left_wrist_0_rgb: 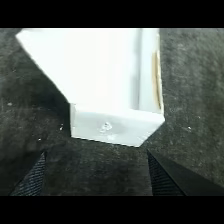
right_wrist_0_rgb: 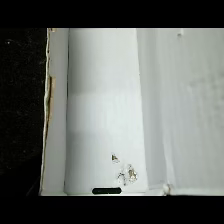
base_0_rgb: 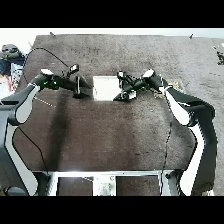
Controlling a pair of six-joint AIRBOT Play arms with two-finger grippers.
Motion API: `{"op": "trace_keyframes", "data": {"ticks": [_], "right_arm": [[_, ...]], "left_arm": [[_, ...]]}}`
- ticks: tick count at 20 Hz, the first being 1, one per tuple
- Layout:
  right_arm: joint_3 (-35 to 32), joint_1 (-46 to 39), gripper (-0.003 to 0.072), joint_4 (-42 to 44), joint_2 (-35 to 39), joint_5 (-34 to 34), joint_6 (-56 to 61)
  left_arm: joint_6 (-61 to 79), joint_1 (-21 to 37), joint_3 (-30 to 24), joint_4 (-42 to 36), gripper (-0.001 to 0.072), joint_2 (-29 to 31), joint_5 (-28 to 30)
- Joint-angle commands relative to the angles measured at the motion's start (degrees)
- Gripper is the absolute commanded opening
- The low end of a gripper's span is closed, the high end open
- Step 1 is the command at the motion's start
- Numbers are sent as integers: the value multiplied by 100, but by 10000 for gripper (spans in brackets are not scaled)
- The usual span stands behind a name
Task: Fold the box and place the chain.
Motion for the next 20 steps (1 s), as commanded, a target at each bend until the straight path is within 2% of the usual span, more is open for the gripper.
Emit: {"op": "trace_keyframes", "data": {"ticks": [1,4,8,12,15,20], "right_arm": [[-2,0,340,0,0,0,2],[-2,0,340,0,0,0,2],[-2,0,340,0,0,2,2],[-2,0,340,0,0,0,2],[-2,0,340,0,0,0,2],[-2,0,340,0,0,0,2]], "left_arm": [[503,4,-4,-20,720,-37,-170],[660,4,-4,-42,720,-37,-173],[973,-22,-4,-509,720,-37,-118],[901,-343,-2,-33,720,-39,74],[761,-376,-2,-17,720,-39,278],[780,-511,-2,-212,720,-168,286]]}}
